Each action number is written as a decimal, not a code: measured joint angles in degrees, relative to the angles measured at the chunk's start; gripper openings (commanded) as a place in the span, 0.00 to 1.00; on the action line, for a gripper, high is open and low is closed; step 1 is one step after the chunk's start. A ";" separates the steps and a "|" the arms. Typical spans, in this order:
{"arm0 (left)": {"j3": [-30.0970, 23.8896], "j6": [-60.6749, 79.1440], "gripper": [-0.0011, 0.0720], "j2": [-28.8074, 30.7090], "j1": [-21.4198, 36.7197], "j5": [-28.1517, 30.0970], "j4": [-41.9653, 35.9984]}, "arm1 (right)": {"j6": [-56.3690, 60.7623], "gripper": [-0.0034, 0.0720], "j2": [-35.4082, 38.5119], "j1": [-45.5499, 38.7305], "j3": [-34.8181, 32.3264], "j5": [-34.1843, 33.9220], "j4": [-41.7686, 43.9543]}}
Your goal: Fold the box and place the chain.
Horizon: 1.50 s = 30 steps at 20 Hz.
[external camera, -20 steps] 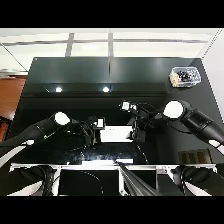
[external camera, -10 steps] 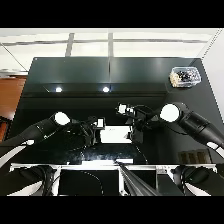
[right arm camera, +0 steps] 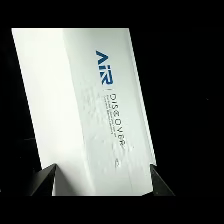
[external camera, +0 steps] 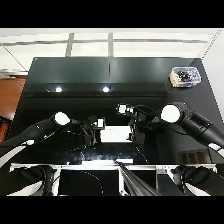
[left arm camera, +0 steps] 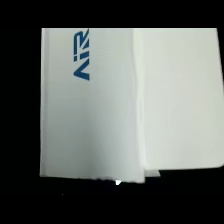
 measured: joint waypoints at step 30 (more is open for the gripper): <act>0.00 0.00 0.69 0.00 0.00 0.00 0.02 | -28.59 0.97 4.09 -3.67 -9.77 -7.82 16.94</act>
